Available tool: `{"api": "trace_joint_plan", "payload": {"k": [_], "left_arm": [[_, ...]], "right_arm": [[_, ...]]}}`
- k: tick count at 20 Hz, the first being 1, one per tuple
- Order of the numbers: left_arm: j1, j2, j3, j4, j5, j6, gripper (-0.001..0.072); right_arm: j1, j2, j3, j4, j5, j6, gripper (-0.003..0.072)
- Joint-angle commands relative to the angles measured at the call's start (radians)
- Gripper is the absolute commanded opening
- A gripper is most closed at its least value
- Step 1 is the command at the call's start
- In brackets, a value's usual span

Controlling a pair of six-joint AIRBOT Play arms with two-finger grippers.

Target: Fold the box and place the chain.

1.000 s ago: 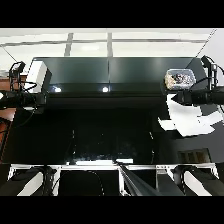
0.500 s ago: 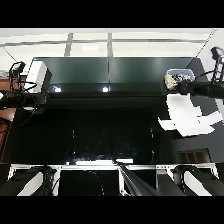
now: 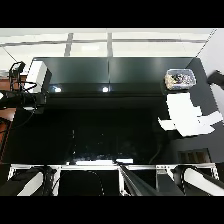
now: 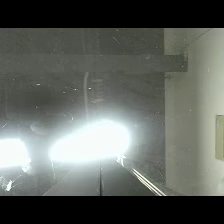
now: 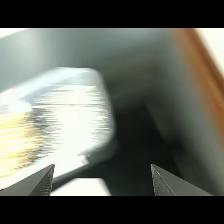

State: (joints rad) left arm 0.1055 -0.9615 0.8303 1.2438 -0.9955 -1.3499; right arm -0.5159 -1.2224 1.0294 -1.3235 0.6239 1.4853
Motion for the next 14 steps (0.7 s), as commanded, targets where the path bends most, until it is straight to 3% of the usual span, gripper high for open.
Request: {"api": "trace_joint_plan", "payload": {"k": [1, 5, 8, 12, 13, 14], "left_arm": [[0.000, 0.000, 0.000, 0.000, 0.000, 0.000, 0.0023], [0.000, 0.000, 0.000, 0.000, 0.000, 0.000, 0.0024], [0.000, 0.000, 0.000, 0.000, 0.000, 0.000, 0.0024], [0.000, -0.001, 0.000, 0.000, 0.002, 0.000, 0.0024], [0.000, -0.001, 0.000, 0.000, 0.002, 0.000, 0.0024], [0.000, -0.001, 0.000, 0.000, 0.001, 0.000, 0.0024]], "right_arm": [[-0.242, -0.196, 0.177, -0.039, 0.338, -0.065, 0.0710], [-0.319, -0.378, 0.350, 0.074, 0.684, -0.513, 0.0708], [-0.309, -0.468, 0.374, 0.101, 0.772, -0.576, 0.0701], [-0.284, -0.487, 0.372, 0.093, 0.820, -0.601, 0.0698], [-0.284, -0.486, 0.372, 0.093, 0.833, -0.600, 0.0553], [-0.284, -0.482, 0.370, 0.092, 0.852, -0.598, 0.0497]]}}
